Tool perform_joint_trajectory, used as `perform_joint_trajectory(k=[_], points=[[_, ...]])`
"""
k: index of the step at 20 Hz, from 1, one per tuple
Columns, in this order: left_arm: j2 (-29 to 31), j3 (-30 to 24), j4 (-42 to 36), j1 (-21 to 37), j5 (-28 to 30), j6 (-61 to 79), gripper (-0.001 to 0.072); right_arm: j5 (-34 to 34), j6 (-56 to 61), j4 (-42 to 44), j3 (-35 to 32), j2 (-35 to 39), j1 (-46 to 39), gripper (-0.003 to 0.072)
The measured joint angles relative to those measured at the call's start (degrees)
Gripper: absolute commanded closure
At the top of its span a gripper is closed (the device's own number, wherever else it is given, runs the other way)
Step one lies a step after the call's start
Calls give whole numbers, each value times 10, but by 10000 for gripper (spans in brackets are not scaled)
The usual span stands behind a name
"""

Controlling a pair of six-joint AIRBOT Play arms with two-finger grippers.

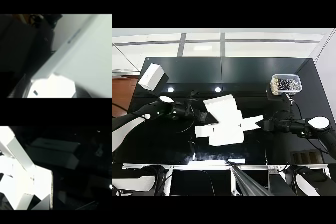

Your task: Fold the box and place the chain.

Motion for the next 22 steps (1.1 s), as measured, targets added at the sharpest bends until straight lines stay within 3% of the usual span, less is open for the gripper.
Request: perform_joint_trajectory(k=[9,10,13,17,18,22], points=[[-30,42,34,-5,-63,83,19,5,0,-2,0,0,1,656],[-31,44,40,-5,-70,87,48,5,0,-2,0,0,1,656],[-38,48,47,-8,-80,95,331,5,0,-3,0,0,1,656],[-49,50,51,-9,-95,115,379,6,0,-6,0,0,1,656],[-51,50,52,-9,-97,118,449,6,0,-8,0,0,1,656],[-54,50,58,-7,-110,123,457,8,0,-13,0,0,1,656]])
